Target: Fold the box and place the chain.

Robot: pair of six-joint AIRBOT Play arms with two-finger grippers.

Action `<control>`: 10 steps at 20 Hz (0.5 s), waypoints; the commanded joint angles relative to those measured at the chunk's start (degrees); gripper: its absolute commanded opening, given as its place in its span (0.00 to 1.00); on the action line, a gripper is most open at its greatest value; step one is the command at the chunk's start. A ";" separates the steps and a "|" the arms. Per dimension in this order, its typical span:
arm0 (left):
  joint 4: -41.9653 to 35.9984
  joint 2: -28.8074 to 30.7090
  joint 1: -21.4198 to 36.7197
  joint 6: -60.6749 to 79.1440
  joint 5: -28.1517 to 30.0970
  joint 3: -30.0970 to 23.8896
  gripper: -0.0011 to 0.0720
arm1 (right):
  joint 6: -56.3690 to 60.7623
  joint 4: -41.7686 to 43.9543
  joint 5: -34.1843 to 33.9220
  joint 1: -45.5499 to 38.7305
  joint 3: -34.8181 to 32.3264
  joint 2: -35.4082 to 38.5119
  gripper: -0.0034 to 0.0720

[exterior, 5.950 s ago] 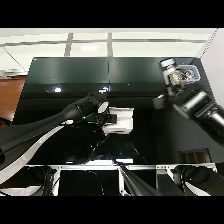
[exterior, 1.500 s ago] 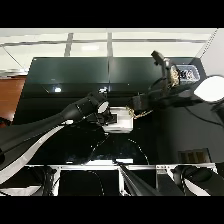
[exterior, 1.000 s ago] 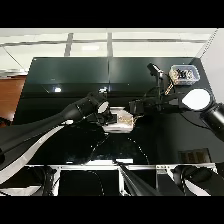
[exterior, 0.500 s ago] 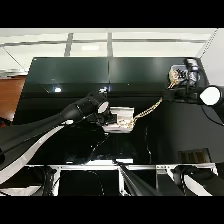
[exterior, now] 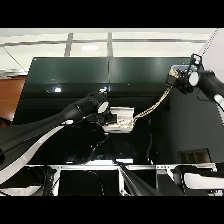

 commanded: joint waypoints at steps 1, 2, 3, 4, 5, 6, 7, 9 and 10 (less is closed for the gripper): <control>0.00 0.02 0.02 0.02 0.02 0.04 0.05 | 6.12 0.04 7.82 -1.49 12.55 -12.22 0.98; 0.00 0.02 0.02 0.02 0.07 0.04 0.05 | 6.14 1.16 8.13 -1.95 13.79 -13.90 0.98; 0.00 0.02 0.02 0.02 0.04 0.04 0.05 | 6.14 2.21 8.09 -2.34 14.14 -14.82 0.88; 0.00 0.02 0.02 0.02 0.04 0.04 0.05 | 6.16 2.32 8.59 -2.78 14.19 -15.37 0.60; 0.00 0.02 0.02 0.02 0.02 0.04 0.05 | 6.12 2.27 9.62 -3.13 14.19 -15.43 0.27; 0.00 0.02 0.02 0.02 0.02 0.04 0.05 | 5.81 2.27 10.29 -3.32 14.19 -15.26 0.08; 0.00 0.02 0.02 0.02 0.02 0.04 0.05 | 3.41 2.29 11.08 -3.34 14.21 -14.69 0.08; 0.00 0.02 0.02 0.02 0.04 0.04 0.05 | -4.11 2.08 12.85 -3.02 14.21 -12.22 0.08; 0.00 0.02 0.02 0.02 0.04 0.04 0.05 | -8.37 2.08 14.16 -2.60 14.19 -9.99 0.08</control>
